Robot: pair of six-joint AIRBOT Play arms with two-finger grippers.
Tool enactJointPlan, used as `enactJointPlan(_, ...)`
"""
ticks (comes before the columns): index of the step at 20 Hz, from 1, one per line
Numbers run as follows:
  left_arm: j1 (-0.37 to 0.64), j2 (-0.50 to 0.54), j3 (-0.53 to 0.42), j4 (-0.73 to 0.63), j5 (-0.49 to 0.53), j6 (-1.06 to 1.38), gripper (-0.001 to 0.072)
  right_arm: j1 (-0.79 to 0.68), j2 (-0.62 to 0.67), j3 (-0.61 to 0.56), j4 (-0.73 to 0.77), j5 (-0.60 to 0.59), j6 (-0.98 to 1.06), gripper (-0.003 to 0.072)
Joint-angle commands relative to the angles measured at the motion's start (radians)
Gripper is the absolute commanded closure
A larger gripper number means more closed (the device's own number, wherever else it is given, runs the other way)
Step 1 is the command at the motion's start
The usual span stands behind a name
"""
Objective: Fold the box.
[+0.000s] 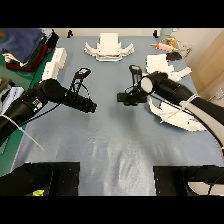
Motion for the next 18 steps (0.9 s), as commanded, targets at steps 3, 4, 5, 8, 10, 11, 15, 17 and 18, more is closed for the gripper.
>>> enactJointPlan(3, 0.001, 0.001, 0.0, -0.005, 0.016, 0.0, 0.0693, -0.187, 0.093, 0.174, -0.472, 0.571, -0.01, 0.0312)
enactJointPlan(4, 0.001, 0.001, 0.0, -0.016, 0.007, 0.0, 0.0693, -0.256, 0.119, 0.173, -0.532, 0.634, -0.028, 0.0312)
enactJointPlan(5, 0.001, 0.001, 0.0, -0.03, 0.005, 0.0, 0.0693, -0.344, 0.143, 0.164, -0.533, 0.679, -0.048, 0.0312)
enactJointPlan(8, 0.001, 0.001, 0.0, -0.069, 0.005, 0.0, 0.0693, -0.605, 0.215, 0.063, -0.437, 0.698, -0.087, 0.0312)
enactJointPlan(10, 0.001, 0.001, 0.0, -0.075, 0.005, 0.0, 0.0691, -0.743, 0.24, -0.035, -0.366, 0.696, -0.122, 0.0208)
enactJointPlan(11, 0.001, 0.001, 0.0, -0.075, 0.005, 0.0, 0.0691, -0.796, 0.244, -0.084, -0.344, 0.687, -0.142, 0.0203)
enactJointPlan(15, 0.001, 0.001, 0.0, -0.075, -0.003, -0.001, 0.0691, -0.954, 0.243, -0.234, -0.317, 0.573, -0.206, 0.0206)
enactJointPlan(17, 0.001, 0.001, 0.0, -0.079, -0.003, -0.001, 0.0691, -1.021, 0.243, -0.237, -0.262, 0.527, -0.251, 0.0208)
enactJointPlan(18, 0.001, 0.001, 0.0, -0.082, -0.003, -0.001, 0.069, -1.057, 0.243, -0.237, -0.232, 0.511, -0.273, 0.021)
